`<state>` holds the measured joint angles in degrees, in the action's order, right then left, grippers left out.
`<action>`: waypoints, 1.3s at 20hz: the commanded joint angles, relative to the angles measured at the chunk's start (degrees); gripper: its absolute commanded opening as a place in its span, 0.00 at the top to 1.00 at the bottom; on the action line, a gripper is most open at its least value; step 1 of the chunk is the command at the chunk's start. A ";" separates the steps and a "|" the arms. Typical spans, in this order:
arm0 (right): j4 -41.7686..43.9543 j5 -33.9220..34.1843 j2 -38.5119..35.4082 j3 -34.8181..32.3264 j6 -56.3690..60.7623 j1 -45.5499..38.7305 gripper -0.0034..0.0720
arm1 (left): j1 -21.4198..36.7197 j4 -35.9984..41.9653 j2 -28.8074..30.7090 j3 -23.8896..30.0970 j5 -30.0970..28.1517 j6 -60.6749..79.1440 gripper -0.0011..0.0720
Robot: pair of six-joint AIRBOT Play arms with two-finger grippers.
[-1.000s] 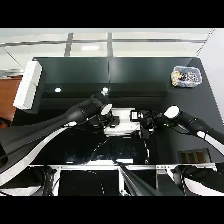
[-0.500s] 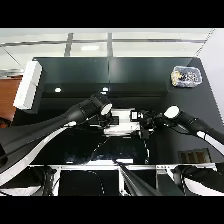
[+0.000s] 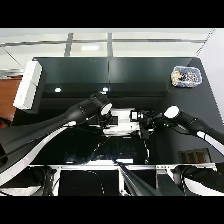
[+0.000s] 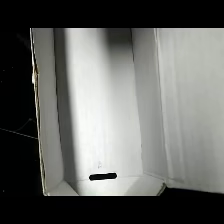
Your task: Fold the box and place the chain.
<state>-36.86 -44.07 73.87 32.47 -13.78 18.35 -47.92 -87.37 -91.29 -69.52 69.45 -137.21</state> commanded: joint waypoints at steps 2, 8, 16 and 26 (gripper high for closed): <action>0.00 -0.04 -0.02 0.07 -0.07 -0.02 0.79 | 0.00 -0.24 -0.04 0.00 0.98 0.26 0.95; -6.93 -0.39 -2.93 0.07 8.66 -0.04 0.00 | 0.00 -1.38 -0.04 0.00 2.73 0.44 0.95; -8.74 -2.19 -10.25 0.07 9.70 -0.02 0.00 | -0.09 -0.44 -0.04 0.00 -0.31 0.46 0.95; -4.83 -4.52 -8.94 0.02 3.72 -0.02 0.39 | -0.09 -0.42 -0.04 0.00 -0.17 0.46 0.95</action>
<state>-43.38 -47.24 64.64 32.47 -9.47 18.31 -47.99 -87.81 -91.29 -69.49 69.23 -136.75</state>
